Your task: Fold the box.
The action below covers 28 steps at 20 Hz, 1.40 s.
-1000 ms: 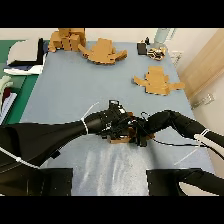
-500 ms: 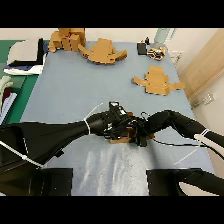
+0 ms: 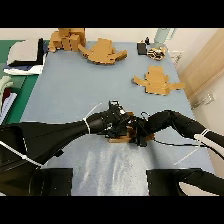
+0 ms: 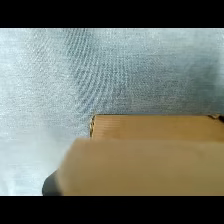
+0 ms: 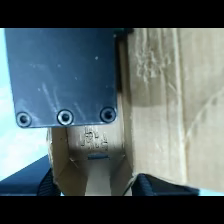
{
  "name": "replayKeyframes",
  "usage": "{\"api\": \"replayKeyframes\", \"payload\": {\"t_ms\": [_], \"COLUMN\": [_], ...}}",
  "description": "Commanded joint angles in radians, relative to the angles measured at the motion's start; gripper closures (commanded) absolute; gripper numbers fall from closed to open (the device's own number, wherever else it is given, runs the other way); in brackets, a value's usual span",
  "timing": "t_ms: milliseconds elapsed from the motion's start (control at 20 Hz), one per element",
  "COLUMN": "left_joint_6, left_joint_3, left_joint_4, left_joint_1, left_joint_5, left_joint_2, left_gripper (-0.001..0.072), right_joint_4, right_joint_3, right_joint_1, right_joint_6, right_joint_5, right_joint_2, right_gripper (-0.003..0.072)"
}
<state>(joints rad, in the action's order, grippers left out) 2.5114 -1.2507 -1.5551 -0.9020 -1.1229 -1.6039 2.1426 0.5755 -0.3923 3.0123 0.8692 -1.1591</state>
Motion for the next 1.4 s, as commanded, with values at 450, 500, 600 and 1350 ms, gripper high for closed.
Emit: {"api": "replayKeyframes", "payload": {"t_ms": [450,500,600,1350], "left_joint_6": [-0.037,-0.06,-0.117,-0.547], "left_joint_3": [-0.091,-0.109,-0.138,-0.175], "left_joint_4": [0.151,0.193,0.289,0.706], "left_joint_1": [0.079,0.101,0.156,0.562], "left_joint_5": [-0.15,-0.164,-0.182,-0.382], "left_joint_2": [0.0,0.0,0.0,0.0], "left_gripper": [0.0343,0.0343,0.0343,0.0344], "right_joint_4": [0.0,0.0,0.0,0.0], "right_joint_3": [0.001,0.0,0.0,0.0], "right_joint_1": [0.0,0.0,0.0,0.0], "right_joint_6": [-0.001,-0.001,-0.001,-0.001], "right_joint_5": [0.0,0.0,0.0,0.0], "right_joint_2": [0.001,0.001,0.001,0.001], "right_gripper": [0.0174,0.0175,0.0175,0.0175]}}
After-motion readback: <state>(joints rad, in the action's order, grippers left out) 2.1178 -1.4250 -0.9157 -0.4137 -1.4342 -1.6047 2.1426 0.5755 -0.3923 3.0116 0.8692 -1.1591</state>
